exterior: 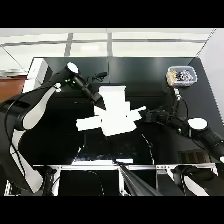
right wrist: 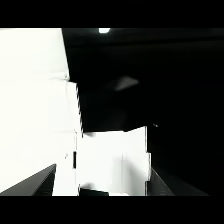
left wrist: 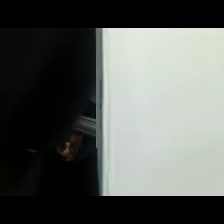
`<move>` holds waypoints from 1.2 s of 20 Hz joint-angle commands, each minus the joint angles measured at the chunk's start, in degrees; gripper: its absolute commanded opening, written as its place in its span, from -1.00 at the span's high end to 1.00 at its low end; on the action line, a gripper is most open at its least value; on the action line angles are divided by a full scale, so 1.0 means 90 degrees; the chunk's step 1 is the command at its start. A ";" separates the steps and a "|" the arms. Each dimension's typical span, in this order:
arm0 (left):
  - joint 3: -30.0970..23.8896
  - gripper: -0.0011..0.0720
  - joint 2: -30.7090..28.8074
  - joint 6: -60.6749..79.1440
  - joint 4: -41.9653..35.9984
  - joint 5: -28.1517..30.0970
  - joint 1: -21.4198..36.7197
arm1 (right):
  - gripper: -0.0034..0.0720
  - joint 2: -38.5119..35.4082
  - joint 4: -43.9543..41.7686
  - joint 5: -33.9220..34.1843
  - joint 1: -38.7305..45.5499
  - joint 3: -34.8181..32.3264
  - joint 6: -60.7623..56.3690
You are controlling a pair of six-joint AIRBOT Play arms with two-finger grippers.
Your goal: Fold the box and place the chain.
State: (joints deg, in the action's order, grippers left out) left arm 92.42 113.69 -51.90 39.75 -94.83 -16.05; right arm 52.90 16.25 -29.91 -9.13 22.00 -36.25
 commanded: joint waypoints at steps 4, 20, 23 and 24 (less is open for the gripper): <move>-0.1690 0.91 -0.1894 0.1280 -0.0180 0.0782 -0.0202 | -0.84 -0.0002 0.3436 -0.3237 0.1054 0.1542 -0.0199; -0.4408 0.90 -0.2926 0.6227 -0.0083 0.5343 -0.1321 | -0.84 0.0087 0.3704 -0.1741 -0.0675 0.0721 0.3376; -0.4398 0.90 -0.2834 0.6224 0.0010 0.5627 -0.1311 | -0.84 0.0318 0.3704 -0.1542 -0.1073 0.0593 0.3939; -0.4396 0.90 -0.2834 0.6224 0.0010 0.5642 -0.1319 | -0.84 0.0410 0.3699 -0.1535 -0.1209 0.0593 0.4124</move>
State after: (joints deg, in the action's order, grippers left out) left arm 52.80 87.35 3.22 38.87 -47.07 -27.62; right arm 54.94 49.50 -46.11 -16.56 28.42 -5.48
